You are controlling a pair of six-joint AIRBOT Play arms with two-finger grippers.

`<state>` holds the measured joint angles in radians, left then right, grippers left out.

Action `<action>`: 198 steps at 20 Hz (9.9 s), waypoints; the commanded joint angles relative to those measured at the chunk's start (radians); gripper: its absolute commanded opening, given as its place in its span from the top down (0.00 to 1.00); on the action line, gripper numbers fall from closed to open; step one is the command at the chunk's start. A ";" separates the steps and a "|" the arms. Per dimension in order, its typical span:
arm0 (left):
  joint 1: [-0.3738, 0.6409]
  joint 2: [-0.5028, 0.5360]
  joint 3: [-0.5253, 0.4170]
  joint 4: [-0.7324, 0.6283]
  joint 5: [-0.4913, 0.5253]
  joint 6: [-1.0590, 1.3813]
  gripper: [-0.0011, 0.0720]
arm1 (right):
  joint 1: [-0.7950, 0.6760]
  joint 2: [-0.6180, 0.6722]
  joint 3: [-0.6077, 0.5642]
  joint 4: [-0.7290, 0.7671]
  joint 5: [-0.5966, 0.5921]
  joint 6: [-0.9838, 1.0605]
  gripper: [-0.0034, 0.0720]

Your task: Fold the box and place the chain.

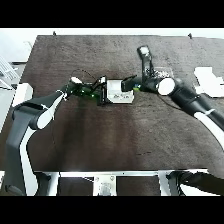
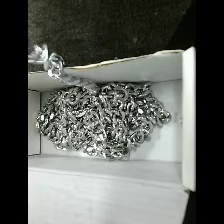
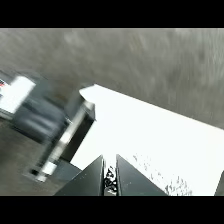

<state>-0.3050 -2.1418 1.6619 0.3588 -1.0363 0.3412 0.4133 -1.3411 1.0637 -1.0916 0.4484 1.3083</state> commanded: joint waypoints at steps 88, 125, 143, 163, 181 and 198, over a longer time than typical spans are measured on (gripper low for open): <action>0.000 0.001 0.001 0.000 0.000 0.000 0.51 | -0.317 -0.617 0.719 0.475 1.016 -1.099 0.61; 0.000 0.001 0.001 0.000 0.005 0.000 0.51 | -0.290 -0.618 0.700 0.421 0.940 -1.080 0.69; 0.000 0.001 0.001 0.000 0.005 0.000 0.51 | -0.271 -0.617 0.710 0.399 0.894 -1.073 0.69; 0.000 0.001 0.001 0.000 0.004 0.000 0.51 | -0.235 -0.617 0.691 0.320 0.888 -1.042 0.69; 0.000 0.001 0.001 0.000 0.004 0.000 0.51 | -0.280 -0.578 0.615 0.474 0.913 -1.081 0.90; 0.000 0.001 0.001 0.000 0.005 0.000 0.51 | -0.285 -0.488 0.464 0.559 0.793 -1.078 0.95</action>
<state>-0.3054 -2.1418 1.6619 0.3584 -1.0321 0.3408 0.1352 -1.8832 1.5276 -0.6247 1.2423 0.2295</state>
